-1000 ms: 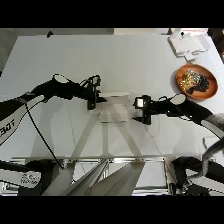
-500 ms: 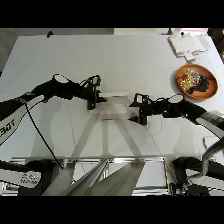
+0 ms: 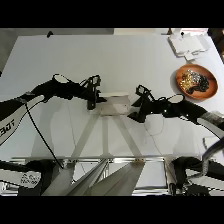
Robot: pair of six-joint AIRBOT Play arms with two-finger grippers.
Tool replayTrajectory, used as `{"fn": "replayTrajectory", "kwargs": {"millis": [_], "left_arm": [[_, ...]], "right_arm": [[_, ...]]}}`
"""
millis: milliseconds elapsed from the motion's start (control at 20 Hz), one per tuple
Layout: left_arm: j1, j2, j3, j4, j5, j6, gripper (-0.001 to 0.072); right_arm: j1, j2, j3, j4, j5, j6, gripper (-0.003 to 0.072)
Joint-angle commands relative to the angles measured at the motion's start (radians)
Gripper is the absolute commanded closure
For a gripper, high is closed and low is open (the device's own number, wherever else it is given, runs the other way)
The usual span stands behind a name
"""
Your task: Fold the box and place the chain.
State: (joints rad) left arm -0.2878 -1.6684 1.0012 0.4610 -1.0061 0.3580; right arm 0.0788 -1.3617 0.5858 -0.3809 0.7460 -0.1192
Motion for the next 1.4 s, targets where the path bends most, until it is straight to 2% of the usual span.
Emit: {"fn": "replayTrajectory", "kwargs": {"millis": [0,100,300,600,750,950,1350], "left_arm": [[-0.001,-0.001,0.0,0.0,0.0,0.0,0.0695],[-0.001,-0.001,0.0,0.0,0.0,0.0,0.0695],[-0.001,-0.001,0.0,0.0,0.0,0.0,0.0695],[-0.001,-0.001,0.0,0.0,0.0,0.0,0.0695],[-0.001,-0.001,0.0,0.0,0.0,0.0,0.0695],[-0.001,-0.001,0.0,0.0,0.0,0.0,0.0695],[-0.001,-0.001,0.0,0.0,0.0,0.0,0.0695]], "right_arm": [[0.001,0.002,0.001,-0.008,-0.013,0.056,-0.0007],[-0.007,0.0,0.014,-0.005,-0.008,0.0,-0.0007],[-0.054,-0.011,0.073,0.001,0.084,-0.206,-0.0007],[-0.063,-0.086,0.135,0.023,0.104,-0.376,-0.0007],[-0.063,-0.15,0.199,0.023,0.138,-0.397,-0.0007],[-0.061,-0.264,0.307,0.014,0.295,-0.401,-0.0007],[-0.037,-0.304,0.314,-0.048,0.313,-0.394,-0.0007]]}}
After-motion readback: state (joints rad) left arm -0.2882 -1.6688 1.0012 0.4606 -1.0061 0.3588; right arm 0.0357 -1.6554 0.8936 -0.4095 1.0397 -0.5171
